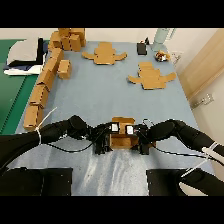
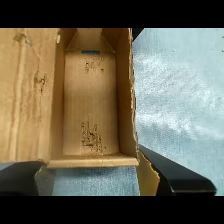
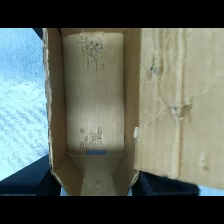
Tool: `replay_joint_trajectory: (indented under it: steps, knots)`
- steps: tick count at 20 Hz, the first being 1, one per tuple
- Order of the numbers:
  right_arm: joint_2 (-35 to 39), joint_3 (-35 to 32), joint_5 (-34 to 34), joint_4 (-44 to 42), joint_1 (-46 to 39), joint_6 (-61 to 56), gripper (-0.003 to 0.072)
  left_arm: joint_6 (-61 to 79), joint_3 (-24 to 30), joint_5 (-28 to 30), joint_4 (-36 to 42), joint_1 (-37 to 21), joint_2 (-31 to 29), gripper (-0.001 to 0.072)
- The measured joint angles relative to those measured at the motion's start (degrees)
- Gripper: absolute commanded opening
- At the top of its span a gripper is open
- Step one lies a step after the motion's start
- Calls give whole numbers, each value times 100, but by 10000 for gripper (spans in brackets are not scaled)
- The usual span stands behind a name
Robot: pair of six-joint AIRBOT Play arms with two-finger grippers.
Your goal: Fold the box.
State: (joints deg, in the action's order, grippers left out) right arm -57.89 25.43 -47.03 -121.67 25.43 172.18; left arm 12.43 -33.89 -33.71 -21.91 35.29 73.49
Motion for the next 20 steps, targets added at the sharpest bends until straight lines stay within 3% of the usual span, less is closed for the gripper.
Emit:
replay_joint_trajectory:
  steps: [20]
  knots:
    - [0, 0, -2, 2, 0, 0, 471, -42, -4, 68, -15, 9, 7, 579]
